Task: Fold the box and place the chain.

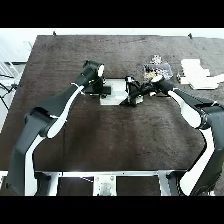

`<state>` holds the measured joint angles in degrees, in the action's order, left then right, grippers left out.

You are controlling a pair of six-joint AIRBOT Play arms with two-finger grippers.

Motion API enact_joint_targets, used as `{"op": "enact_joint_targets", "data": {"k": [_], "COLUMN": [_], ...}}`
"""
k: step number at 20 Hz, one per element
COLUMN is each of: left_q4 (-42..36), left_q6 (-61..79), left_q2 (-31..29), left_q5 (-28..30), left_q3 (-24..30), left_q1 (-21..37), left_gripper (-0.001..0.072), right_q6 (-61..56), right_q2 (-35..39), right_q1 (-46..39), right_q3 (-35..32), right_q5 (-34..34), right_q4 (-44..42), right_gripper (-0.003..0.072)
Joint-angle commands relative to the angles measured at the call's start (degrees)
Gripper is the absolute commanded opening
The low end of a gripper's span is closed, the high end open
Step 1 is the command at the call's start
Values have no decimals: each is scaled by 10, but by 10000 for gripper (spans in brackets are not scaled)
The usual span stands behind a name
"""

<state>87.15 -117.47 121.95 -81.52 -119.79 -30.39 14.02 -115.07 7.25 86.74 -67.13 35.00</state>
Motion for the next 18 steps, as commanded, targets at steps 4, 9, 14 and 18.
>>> {"op": "enact_joint_targets", "data": {"k": [4, 9, 14, 18], "left_q4": [-2, -6, -10, -38], "left_q6": [1, 10, 19, 18], "left_q2": [2, 8, 9, 3], "left_q5": [-4, -8, 1, 20], "left_q3": [0, 0, 0, -1], "left_q1": [0, 0, 0, 3], "left_gripper": [286, 75, 21, 293], "right_q6": [0, 0, 0, 0], "right_q2": [0, 0, 0, 0], "right_q1": [0, 0, 0, 0], "right_q3": [0, 0, 0, 0], "right_q5": [0, 0, 0, 0], "right_q4": [0, 0, 0, 0], "right_gripper": [584, 584, 584, 584]}}
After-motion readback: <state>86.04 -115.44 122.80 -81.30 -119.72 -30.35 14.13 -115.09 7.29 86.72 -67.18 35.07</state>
